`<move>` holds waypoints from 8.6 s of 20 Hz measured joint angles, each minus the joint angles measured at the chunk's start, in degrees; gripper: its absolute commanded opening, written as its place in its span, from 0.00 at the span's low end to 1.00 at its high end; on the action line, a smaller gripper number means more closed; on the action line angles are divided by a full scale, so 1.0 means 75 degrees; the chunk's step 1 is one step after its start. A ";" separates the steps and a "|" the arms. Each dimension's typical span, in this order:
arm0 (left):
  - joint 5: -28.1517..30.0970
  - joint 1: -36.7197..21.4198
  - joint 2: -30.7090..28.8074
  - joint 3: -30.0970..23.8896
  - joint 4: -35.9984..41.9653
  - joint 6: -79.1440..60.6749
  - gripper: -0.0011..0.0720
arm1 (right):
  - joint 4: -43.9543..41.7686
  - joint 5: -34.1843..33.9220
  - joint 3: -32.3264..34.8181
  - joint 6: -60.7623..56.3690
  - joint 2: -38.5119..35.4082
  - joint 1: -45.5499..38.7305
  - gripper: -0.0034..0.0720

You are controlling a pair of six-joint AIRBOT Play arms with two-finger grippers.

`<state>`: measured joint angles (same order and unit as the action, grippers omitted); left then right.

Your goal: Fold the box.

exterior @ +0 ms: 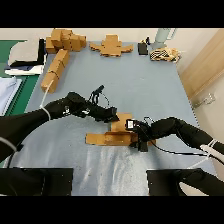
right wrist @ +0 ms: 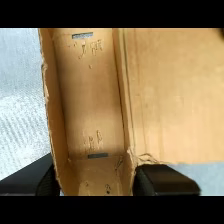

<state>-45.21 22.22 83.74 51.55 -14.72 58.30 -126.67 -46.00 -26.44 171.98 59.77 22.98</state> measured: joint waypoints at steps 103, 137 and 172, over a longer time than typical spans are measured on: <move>-0.0962 -0.1134 -0.3089 -0.2812 -0.4564 0.3448 0.03 | 0.0061 0.0003 0.0000 -0.0003 0.0000 0.0000 0.72; -0.0096 0.0239 -0.2410 -0.1617 -0.2868 0.2221 0.78 | 0.0064 0.0003 0.0000 0.0003 0.0000 0.0000 0.72; -0.0280 0.2614 -0.1276 0.0087 -0.7044 0.7519 0.77 | 0.0061 0.0003 0.0000 -0.0003 0.0000 0.0000 0.72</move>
<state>-47.31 41.82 74.17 52.21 -67.55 114.69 -126.21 -45.98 -26.44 171.96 59.77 22.98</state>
